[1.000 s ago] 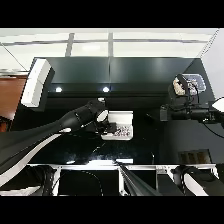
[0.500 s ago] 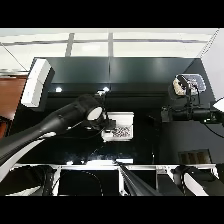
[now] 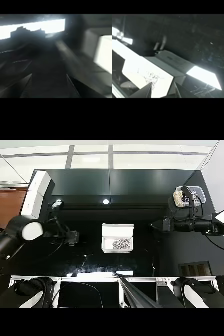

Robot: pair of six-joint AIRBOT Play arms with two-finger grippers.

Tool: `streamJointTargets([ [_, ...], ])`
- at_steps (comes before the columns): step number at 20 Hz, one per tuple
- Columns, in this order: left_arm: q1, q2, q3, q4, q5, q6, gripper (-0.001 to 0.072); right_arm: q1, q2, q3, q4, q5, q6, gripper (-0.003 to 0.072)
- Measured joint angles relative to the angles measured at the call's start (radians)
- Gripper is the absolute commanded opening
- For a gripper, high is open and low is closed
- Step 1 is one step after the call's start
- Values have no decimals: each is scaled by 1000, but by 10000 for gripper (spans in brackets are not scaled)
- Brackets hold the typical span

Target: Fold the box and place the chain.

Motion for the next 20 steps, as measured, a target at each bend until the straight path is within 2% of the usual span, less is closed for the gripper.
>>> streamJointTargets([
  [2, 130, 23, -107, -272, 56, 300, 496, -1, 0, 0, 0, -5, 19, 348],
  [3, 180, 19, -147, -401, 60, 470, 582, -2, 0, 0, 0, -6, 26, 348],
  [4, 222, 2, -182, -529, 53, 671, 720, -1, 0, 0, 0, -8, 30, 348],
  [6, 262, -50, -226, -709, 31, 1056, 717, 0, 0, 0, 0, -10, 39, 348],
  [8, 263, -101, -248, -811, 32, 1380, 716, 2, 0, 0, 0, -10, 45, 348],
  [10, 232, -144, -258, -871, 45, 1644, 716, 3, 0, 0, 0, -12, 48, 348],
  [13, 152, -195, -251, -891, 117, 1913, 712, 3, 0, 0, 0, -12, 50, 348],
  [17, 67, -260, -203, -864, 197, 2057, 711, 3, 0, 0, -1, -4, 56, 348],
  [20, 27, -316, -158, -803, 201, 2098, 711, 3, 0, 0, -1, 3, 59, 349],
])
